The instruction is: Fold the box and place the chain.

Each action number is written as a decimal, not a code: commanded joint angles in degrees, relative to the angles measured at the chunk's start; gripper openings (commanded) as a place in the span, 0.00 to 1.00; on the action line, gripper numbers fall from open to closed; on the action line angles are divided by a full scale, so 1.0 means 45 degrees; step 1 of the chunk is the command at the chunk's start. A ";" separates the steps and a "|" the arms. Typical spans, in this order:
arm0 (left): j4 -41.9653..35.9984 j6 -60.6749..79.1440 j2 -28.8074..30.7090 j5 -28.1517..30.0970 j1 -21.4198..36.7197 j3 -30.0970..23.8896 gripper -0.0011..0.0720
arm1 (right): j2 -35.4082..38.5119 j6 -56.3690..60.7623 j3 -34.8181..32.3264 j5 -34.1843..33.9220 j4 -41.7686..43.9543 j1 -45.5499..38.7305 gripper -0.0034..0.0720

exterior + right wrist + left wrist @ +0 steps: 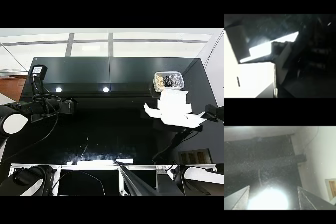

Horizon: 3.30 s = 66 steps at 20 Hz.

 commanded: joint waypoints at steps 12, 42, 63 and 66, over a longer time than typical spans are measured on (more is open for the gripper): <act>-0.1316 0.0005 -0.0010 -0.0170 -0.0010 -0.0170 0.97 | 0.3653 -0.3453 -0.3949 -0.1336 0.7606 0.2589 0.08; -1.6485 2.0138 -0.9534 -0.6849 0.3230 -0.1234 0.95 | 0.8976 -0.1603 -0.8607 0.4522 0.8952 1.1404 0.08; -1.3401 1.9666 -0.9607 -0.6382 0.2866 0.0112 0.52 | 0.8976 -0.1617 -0.8607 0.4046 0.8291 1.1409 0.08; -1.3629 1.9666 -0.9607 -0.6358 0.2759 0.0117 0.52 | 0.8976 -0.1617 -0.8607 0.4051 0.8296 1.1409 0.08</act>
